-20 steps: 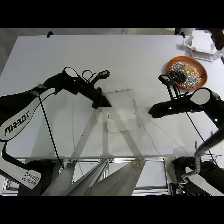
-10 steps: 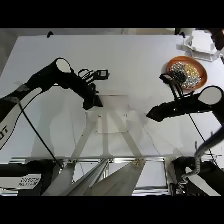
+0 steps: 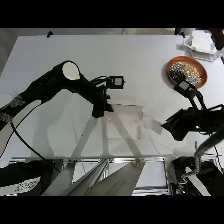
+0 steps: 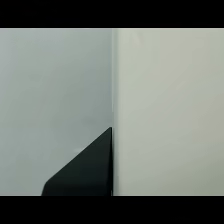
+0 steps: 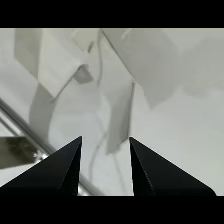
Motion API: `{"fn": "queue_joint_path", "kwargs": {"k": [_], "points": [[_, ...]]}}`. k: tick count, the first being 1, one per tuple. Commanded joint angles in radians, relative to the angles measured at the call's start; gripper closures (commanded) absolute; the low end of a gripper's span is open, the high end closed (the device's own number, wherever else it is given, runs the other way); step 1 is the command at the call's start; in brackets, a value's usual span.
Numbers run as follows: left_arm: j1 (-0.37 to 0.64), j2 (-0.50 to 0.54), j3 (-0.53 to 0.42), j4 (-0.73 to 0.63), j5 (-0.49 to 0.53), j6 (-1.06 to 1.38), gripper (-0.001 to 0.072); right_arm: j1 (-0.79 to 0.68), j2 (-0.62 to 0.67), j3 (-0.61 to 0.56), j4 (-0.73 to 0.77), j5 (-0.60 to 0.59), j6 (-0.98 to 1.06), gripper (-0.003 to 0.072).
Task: Fold the box and place the chain.
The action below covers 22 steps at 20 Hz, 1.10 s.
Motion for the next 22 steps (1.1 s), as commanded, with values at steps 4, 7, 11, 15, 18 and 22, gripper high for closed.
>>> {"fn": "queue_joint_path", "kwargs": {"k": [4,7,11,15,18,22], "points": [[-0.060,-0.064,-0.063,-0.045,0.195,0.014,0.0704,0.000,0.155,-0.187,-0.059,-0.168,-0.018,0.0465],[-0.064,-0.143,-0.063,-0.069,0.226,0.014,0.0703,0.000,0.154,-0.216,-0.057,-0.224,-0.018,0.0465],[-0.066,-0.209,-0.062,-0.076,0.236,0.021,0.0703,0.000,0.154,-0.216,-0.055,-0.235,-0.018,0.0465],[-0.066,-0.210,-0.062,-0.111,0.237,0.185,0.0704,0.000,0.154,-0.216,-0.055,-0.237,-0.018,0.0465],[-0.066,-0.210,-0.062,-0.117,0.236,0.198,0.0703,0.000,0.154,-0.216,-0.055,-0.236,-0.018,0.0464],[-0.066,-0.210,-0.062,-0.117,0.235,0.198,0.0702,0.000,0.154,-0.216,-0.055,-0.236,-0.018,0.0464]]}}
